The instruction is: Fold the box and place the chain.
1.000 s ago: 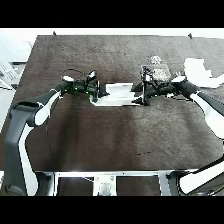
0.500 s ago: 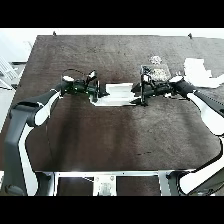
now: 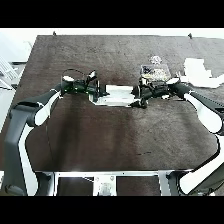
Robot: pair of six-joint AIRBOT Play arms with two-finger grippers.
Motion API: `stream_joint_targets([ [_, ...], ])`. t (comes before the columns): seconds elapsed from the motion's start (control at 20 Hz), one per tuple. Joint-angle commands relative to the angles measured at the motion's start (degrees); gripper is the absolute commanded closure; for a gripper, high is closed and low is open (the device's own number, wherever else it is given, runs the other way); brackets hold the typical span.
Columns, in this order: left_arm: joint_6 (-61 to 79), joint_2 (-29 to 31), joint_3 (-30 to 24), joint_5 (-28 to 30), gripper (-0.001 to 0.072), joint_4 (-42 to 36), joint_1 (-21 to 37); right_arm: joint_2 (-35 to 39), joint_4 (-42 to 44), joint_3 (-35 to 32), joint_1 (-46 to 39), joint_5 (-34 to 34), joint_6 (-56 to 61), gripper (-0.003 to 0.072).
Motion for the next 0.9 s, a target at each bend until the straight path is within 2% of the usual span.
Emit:
stream_joint_targets([
  [0.0, -0.22, 0.0, 0.02, 0.26, 0.0688, 0.04, 0.02, -1.31, 0.44, 1.36, 0.04, -0.96, -1.73, -0.0007],
  [0.3, -0.44, 0.0, 0.02, -0.7, 0.0688, 0.04, 0.02, -3.85, 0.46, 5.35, 0.07, 1.66, -1.68, -0.0007],
  [0.85, -0.42, 0.0, 0.02, 0.31, 0.0688, 0.04, 0.0, -6.14, 0.46, 6.86, 0.11, 3.23, -3.85, -0.0007],
])
